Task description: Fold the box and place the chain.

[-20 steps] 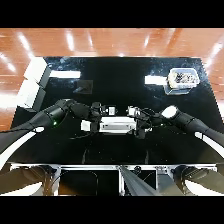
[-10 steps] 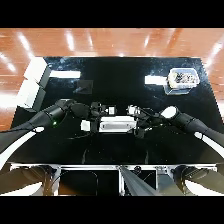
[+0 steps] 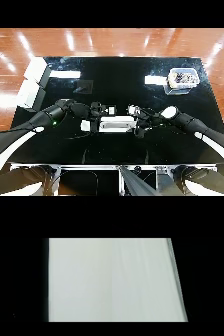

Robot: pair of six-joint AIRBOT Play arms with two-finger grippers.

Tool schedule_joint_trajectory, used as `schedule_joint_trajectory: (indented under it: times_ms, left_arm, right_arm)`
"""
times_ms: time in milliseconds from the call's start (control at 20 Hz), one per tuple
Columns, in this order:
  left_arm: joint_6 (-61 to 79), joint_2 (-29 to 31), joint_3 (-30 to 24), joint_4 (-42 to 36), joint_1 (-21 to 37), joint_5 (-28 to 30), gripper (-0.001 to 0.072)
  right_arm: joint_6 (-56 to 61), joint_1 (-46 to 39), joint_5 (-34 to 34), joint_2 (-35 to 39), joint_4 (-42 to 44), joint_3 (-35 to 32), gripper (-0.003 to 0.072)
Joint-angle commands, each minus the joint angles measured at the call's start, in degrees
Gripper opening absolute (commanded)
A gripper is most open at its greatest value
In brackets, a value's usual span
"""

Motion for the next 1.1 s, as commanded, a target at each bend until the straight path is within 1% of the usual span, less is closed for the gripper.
schedule_joint_trajectory:
  times_ms: [0,950,1050]
  left_arm:
    - [0.0,0.0,0.1,0.0,0.0,0.0,0.0022]
    - [0.0,0.0,0.1,0.0,0.0,0.0,0.0022]
    - [0.0,0.0,0.1,-1.0,0.0,0.0,0.0022]
  right_arm:
    - [-0.1,0.0,0.2,0.0,-0.1,0.0,0.0529]
    - [0.0,0.0,-0.1,0.0,0.1,0.0,0.0529]
    - [0.0,0.0,-0.1,0.0,0.1,0.0,0.0529]
